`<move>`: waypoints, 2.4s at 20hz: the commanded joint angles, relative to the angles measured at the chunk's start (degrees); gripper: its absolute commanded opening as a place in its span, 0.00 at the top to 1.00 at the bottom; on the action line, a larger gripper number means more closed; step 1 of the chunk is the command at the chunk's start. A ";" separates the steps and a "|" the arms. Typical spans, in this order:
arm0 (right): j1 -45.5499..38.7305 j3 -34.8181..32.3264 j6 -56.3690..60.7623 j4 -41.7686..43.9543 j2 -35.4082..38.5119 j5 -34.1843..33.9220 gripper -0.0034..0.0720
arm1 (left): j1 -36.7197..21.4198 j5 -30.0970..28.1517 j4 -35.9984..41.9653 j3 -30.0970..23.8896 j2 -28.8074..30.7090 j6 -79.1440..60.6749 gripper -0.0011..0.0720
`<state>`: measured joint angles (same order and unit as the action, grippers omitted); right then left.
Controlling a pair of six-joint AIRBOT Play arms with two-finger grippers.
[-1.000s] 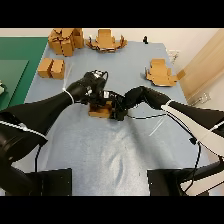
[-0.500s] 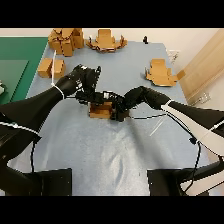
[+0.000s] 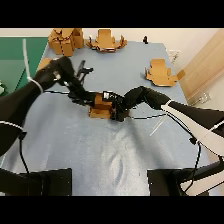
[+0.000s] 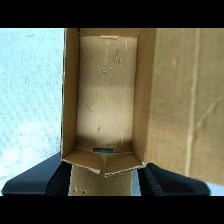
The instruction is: Fold the box.
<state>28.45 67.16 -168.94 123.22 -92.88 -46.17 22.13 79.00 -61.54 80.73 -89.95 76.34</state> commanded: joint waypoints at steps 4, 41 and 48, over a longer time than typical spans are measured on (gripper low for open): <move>-0.02 0.02 0.07 0.07 -0.02 0.00 0.27 | -20.70 13.33 20.65 -7.54 3.32 -53.40 0.27; 0.04 0.00 0.04 0.02 -0.02 0.02 0.27 | -7.19 -9.99 22.93 -11.15 -8.24 -97.77 0.04; 0.02 0.02 0.04 0.02 -0.02 0.00 0.27 | -7.10 -10.03 23.02 -11.10 -8.24 -97.31 0.04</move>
<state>28.47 67.16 -168.90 123.22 -92.88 -46.17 15.03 68.64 -38.46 69.58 -98.15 -21.17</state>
